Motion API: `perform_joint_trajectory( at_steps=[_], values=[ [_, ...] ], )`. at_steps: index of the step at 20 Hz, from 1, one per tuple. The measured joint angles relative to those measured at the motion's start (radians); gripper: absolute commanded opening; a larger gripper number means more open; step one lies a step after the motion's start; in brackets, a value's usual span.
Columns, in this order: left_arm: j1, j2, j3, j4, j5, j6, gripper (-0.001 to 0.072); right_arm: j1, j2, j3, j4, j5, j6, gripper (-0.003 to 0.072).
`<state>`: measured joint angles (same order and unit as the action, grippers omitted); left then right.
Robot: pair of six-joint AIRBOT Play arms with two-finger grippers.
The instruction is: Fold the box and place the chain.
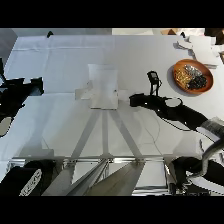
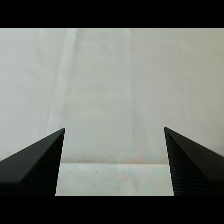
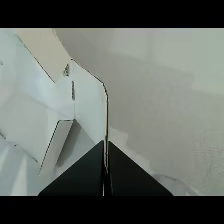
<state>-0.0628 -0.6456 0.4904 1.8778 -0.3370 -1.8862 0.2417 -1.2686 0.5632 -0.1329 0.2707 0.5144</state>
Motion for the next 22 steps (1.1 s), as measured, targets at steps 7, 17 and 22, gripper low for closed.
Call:
perform_joint_trajectory(
  at_steps=[7,17,22],
  values=[
    [0.000,0.000,0.000,0.000,0.000,0.000,0.0696,0.034,-0.023,-0.008,0.031,-0.062,-0.014,0.0011],
    [0.000,0.000,0.000,0.000,0.000,0.000,0.0696,0.036,-0.025,-0.008,0.034,-0.069,-0.018,0.0011],
    [0.000,0.000,0.000,0.000,0.032,-0.001,0.0695,0.036,-0.025,-0.008,0.035,-0.070,-0.018,0.0011]
  ],
)
